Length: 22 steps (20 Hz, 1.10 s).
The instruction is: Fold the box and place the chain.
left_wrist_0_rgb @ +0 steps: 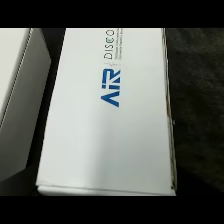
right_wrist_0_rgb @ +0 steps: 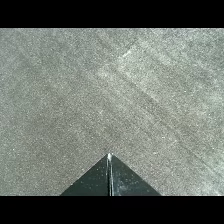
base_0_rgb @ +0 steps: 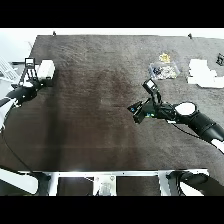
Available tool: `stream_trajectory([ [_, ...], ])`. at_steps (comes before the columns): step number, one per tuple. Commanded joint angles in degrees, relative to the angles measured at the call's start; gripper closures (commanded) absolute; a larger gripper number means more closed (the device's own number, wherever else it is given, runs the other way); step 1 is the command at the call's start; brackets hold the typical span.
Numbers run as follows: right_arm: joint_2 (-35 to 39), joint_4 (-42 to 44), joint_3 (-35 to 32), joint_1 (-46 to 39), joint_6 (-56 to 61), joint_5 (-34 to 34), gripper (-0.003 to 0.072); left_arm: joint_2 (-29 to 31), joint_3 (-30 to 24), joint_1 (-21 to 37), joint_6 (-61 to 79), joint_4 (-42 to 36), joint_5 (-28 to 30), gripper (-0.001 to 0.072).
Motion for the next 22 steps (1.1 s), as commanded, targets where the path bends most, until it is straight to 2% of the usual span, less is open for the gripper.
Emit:
stream_trajectory([
  [1,0.02,0.28,-0.02,0.04,0.02,-0.02,0.0682,-0.55,0.98,1.66,0.48,-0.17,-5.90,0.0689],
  [3,0.02,1.86,-0.02,0.04,0.02,-0.02,0.0682,-0.55,0.98,1.66,0.66,-0.26,-7.15,0.0689],
  [5,0.02,2.64,-0.02,0.04,0.00,-0.04,0.0682,-0.57,0.96,1.66,0.66,-1.73,-4.66,0.0689],
  [10,0.02,3.04,-0.02,0.04,0.02,0.00,0.0682,-0.57,0.96,1.66,0.66,-1.46,-4.61,0.0687],
  [11,0.02,3.04,-0.02,0.04,0.02,0.00,0.0682,-0.57,0.96,1.66,0.72,-1.44,-4.63,0.0601],
  [12,0.02,3.04,-0.02,0.07,0.02,0.02,0.0681,-0.57,0.96,1.66,0.68,-1.46,-4.59,0.0219],
  [13,0.02,3.04,-0.02,0.04,0.02,0.00,0.0681,-0.57,0.96,1.66,0.63,-1.46,-4.15,0.0062],
  [14,0.02,3.04,-0.02,0.04,0.02,0.00,0.0680,-0.57,0.94,1.66,0.61,-1.46,-3.74,0.0053],
  [15,0.02,3.04,-0.02,0.04,0.02,0.00,0.0676,-0.57,0.94,1.66,0.70,-1.42,-3.43,-0.0009],
  [17,0.02,3.04,-0.02,0.04,0.02,0.00,0.0523,-0.57,0.92,1.66,0.74,-1.20,-3.28,-0.0011],
  [20,0.02,3.02,-0.02,0.04,0.02,0.00,0.0500,-0.26,0.94,1.66,0.72,1.75,-3.61,-0.0011],
  [22,0.02,3.02,-0.02,0.04,0.02,0.00,0.0418,0.94,0.92,1.68,0.72,4.04,-5.14,-0.0011],
])
